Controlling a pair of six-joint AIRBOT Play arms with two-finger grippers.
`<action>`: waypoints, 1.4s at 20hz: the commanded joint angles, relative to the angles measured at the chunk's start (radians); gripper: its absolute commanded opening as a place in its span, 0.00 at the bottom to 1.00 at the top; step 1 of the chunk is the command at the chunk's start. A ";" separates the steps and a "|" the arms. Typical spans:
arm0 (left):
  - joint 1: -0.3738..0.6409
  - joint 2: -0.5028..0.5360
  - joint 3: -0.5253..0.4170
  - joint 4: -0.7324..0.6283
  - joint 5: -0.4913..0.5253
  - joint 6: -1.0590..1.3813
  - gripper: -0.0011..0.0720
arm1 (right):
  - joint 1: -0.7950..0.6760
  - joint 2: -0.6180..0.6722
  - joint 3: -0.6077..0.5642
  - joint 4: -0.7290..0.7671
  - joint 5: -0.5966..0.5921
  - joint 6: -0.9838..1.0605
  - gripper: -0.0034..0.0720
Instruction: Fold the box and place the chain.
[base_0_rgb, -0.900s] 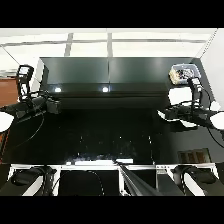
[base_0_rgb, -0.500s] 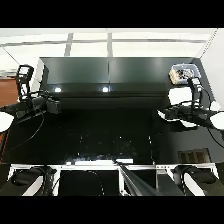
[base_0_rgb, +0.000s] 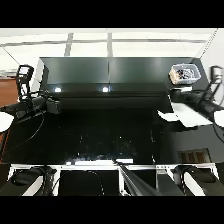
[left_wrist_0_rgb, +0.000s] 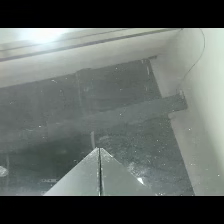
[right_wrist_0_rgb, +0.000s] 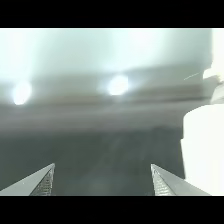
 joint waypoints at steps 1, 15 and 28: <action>0.000 0.001 0.000 0.000 0.000 0.000 0.05 | -0.237 -0.111 0.103 -0.152 0.016 0.128 1.00; 0.000 0.001 0.000 0.000 -0.001 0.000 0.05 | -0.480 -0.904 0.890 -0.623 0.782 -0.156 1.00; 0.000 0.001 0.000 0.000 0.000 0.000 0.05 | -0.507 -0.816 0.869 -0.388 0.871 -0.238 0.06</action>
